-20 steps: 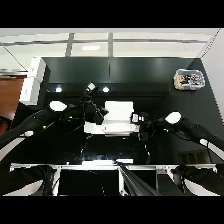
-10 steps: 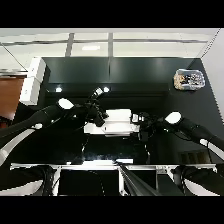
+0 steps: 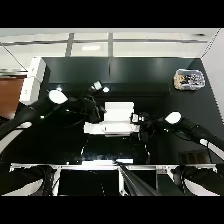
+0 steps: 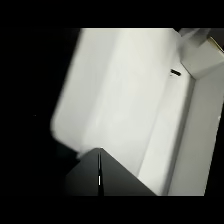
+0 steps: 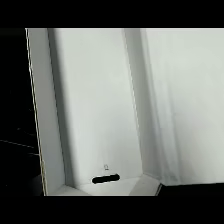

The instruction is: Fold the box and place the chain.

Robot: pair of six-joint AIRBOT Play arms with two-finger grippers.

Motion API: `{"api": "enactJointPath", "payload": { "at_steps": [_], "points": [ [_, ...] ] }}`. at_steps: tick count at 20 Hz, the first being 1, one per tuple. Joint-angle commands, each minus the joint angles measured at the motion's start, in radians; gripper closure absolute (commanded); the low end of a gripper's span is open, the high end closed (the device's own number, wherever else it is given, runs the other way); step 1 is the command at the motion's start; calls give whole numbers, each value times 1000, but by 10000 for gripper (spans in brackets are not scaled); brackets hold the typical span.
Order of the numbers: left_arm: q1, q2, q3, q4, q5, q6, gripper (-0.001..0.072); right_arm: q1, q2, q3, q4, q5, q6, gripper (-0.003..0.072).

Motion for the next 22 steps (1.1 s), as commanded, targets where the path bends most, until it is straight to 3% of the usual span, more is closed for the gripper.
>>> {"api": "enactJointPath", "payload": {
  "at_steps": [1,5,6,7,9,12,17,19,21,22],
  "points": [
    [83,132,9,86,-89,-85,683,1,0,1,1,-1,0,447],
    [156,161,-23,90,-262,-53,657,1,0,1,0,-1,0,447],
    [151,161,-53,89,-254,-19,442,1,0,1,1,-1,0,447],
    [142,160,-85,90,-208,21,1,1,0,1,0,-1,0,447],
    [121,159,-128,107,-88,55,-3,1,0,1,0,-1,0,447],
    [67,128,-149,178,-77,254,-2,1,0,1,1,-1,0,447],
    [-48,37,-152,181,-31,315,0,1,0,1,0,-1,0,447],
    [-88,14,-152,179,-23,315,25,1,0,1,1,-1,0,447],
    [-113,8,-152,178,-22,309,113,1,0,1,1,-1,0,447],
    [-119,8,-152,178,-19,299,117,1,0,1,1,-1,0,447]
  ]
}}
